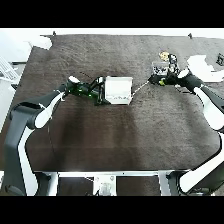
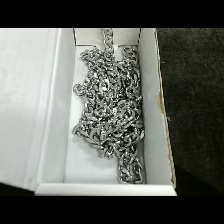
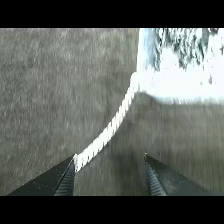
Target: Fold the box and place the chain.
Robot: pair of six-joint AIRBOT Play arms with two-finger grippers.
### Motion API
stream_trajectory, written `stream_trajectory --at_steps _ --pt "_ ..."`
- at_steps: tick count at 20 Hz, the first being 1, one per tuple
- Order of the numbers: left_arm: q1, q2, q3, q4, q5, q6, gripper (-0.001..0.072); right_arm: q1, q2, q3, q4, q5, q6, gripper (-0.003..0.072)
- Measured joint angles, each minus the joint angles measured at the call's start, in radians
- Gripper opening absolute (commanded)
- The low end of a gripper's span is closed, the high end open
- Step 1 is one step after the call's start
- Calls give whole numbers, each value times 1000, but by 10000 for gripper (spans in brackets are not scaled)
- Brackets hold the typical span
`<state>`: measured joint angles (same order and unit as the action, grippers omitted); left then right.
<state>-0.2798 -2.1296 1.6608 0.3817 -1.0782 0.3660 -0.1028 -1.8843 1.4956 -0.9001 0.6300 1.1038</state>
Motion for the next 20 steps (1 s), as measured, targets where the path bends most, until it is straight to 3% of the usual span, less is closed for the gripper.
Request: stream_trajectory --at_steps 6,8,12,20 --pt "0 0 0 0 0 0 350 -39 -112 122 180 84 -182 441" --pt "0 0 0 0 0 0 350 -58 -141 146 263 116 -253 343" --pt "0 0 0 0 1 0 351 -83 -180 178 371 180 -335 10" --pt "0 0 0 0 1 0 350 -103 -124 195 420 272 -280 7"
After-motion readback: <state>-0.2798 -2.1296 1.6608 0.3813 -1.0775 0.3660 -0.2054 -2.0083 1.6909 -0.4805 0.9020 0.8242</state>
